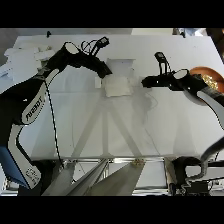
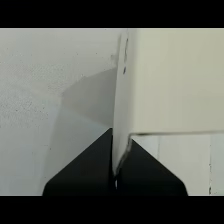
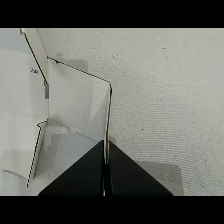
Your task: Fold the box and place the chain.
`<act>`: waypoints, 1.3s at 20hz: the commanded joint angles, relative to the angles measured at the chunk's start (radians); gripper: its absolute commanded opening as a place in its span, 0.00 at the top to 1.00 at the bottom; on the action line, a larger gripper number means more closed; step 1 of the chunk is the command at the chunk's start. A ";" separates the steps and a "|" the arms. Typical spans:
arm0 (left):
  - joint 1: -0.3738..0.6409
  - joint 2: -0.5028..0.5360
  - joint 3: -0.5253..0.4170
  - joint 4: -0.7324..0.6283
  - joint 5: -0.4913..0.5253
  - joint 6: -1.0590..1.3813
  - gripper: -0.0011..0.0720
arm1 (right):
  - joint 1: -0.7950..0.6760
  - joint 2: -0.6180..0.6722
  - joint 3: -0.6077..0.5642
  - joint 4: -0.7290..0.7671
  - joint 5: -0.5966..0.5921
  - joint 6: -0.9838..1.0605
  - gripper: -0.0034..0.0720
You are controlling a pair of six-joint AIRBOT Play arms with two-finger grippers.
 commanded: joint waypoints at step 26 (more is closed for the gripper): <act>0.003 0.047 0.000 -0.050 -0.109 0.131 0.98 | -0.031 0.103 0.000 -0.013 -0.005 -0.003 0.22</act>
